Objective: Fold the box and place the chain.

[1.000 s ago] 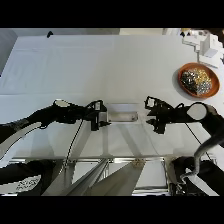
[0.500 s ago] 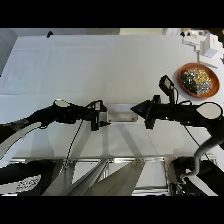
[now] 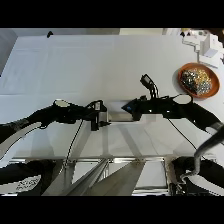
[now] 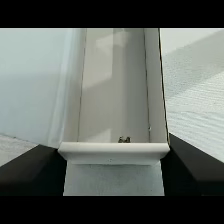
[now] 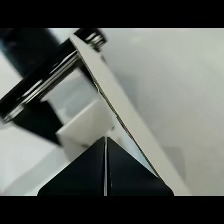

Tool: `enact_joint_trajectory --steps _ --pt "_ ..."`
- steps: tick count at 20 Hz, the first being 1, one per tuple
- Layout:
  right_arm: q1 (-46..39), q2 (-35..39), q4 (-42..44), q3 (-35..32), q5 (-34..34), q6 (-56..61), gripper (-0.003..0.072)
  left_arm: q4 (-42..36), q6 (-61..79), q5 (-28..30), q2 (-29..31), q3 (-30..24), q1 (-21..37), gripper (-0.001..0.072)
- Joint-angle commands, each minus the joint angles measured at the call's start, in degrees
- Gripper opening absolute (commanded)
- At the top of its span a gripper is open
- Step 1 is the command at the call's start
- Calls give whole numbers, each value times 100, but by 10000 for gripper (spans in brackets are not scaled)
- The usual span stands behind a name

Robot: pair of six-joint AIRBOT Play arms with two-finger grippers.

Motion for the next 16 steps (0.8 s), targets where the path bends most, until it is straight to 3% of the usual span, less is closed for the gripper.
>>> enact_joint_trajectory --steps 1,4,9,16 --pt "13 -551 59 459 -564 380 16 0 2 2 2 -2 2 132" --pt "13 -741 -258 529 -949 903 15 0 0 2 2 0 2 132" --pt "15 -960 -1840 529 -868 2061 16 0 2 2 2 -2 2 132" --pt "-26 -391 -1875 533 -581 2037 16 0 0 2 2 0 2 132"
